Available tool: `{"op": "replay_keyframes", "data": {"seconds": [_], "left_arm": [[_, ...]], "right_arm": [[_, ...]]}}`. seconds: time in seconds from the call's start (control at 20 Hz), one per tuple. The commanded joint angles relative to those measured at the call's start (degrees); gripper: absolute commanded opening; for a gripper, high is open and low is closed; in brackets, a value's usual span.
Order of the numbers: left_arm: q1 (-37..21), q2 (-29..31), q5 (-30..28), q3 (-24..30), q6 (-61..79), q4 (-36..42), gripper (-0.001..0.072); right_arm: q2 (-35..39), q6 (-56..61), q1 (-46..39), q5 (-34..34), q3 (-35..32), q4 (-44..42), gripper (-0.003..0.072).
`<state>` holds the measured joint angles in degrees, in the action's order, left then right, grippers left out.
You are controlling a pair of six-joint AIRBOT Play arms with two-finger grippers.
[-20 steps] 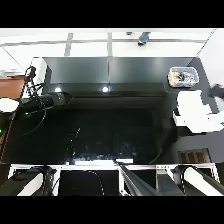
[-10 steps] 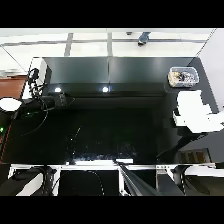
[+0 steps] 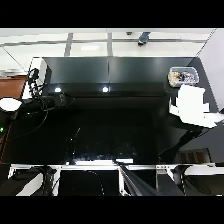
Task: Fold the box and place the chain.
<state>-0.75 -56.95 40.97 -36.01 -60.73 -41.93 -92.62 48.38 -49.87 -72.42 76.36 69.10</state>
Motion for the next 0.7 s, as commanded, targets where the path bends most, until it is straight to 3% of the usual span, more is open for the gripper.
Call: {"op": "replay_keyframes", "data": {"seconds": [0.0,0.05,0.35,0.45,0.65], "left_arm": [[0.0,0.0,0.0,0.0,0.1,0.0,0.0705],[0.0,0.0,0.0,0.0,0.0,0.1,0.0705],[0.0,0.0,0.1,0.0,0.1,0.7,0.0705],[0.0,0.0,1.0,0.0,0.1,0.7,0.0705],[0.0,0.0,5.9,0.0,0.9,0.6,0.0705]], "right_arm": [[3.8,-1.2,0.8,-1.9,-2.8,-10.0,0.0047],[6.0,-1.8,1.7,-1.7,-4.9,-11.4,0.0015],[21.1,-1.6,12.5,3.9,-22.4,-17.2,0.0014],[26.1,-1.2,18.3,4.4,-28.2,-22.7,0.0014],[35.3,-1.8,33.0,17.2,-40.9,-33.9,0.0014]]}}
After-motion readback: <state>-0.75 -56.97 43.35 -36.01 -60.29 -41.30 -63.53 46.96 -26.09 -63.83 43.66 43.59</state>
